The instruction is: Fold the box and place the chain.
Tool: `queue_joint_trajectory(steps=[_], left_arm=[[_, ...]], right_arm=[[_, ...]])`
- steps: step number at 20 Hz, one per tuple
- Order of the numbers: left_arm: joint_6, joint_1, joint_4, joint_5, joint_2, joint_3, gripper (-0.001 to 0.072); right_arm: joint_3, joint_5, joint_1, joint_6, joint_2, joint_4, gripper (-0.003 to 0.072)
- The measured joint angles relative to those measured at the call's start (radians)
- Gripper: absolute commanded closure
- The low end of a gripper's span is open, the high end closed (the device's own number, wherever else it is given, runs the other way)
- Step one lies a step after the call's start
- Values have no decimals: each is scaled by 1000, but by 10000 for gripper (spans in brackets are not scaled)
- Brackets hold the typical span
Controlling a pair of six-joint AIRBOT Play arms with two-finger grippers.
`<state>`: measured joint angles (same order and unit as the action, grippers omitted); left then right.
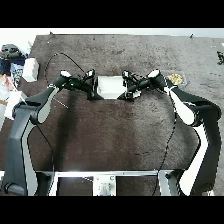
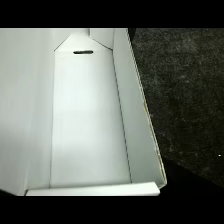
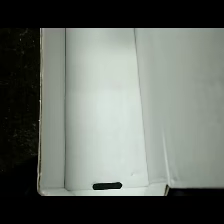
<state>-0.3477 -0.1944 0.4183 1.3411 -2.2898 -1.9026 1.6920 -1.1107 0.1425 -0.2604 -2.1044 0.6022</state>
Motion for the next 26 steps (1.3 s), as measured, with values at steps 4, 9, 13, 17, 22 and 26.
queue_joint_trajectory(steps=[4, 9, 13, 17, 22, 26], left_arm=[[20, 0, 5, -10, 0, 0, 0], [31, 0, 5, -21, 0, 0, 172], [33, 0, 6, -19, 0, 0, 364], [38, 0, 18, -16, 0, 0, 364], [42, 0, 35, -16, 0, 0, 362], [44, 0, 42, -17, 0, 0, 362]], right_arm=[[0, 2, 0, 0, 0, -1, 245], [0, 1, 0, 0, 0, -1, 244], [0, 1, 0, 0, 0, -1, 245], [0, 1, 0, 0, 0, -1, 245], [0, 0, 0, 0, 0, -1, 245], [0, 0, 0, -1, 0, 0, 245]])
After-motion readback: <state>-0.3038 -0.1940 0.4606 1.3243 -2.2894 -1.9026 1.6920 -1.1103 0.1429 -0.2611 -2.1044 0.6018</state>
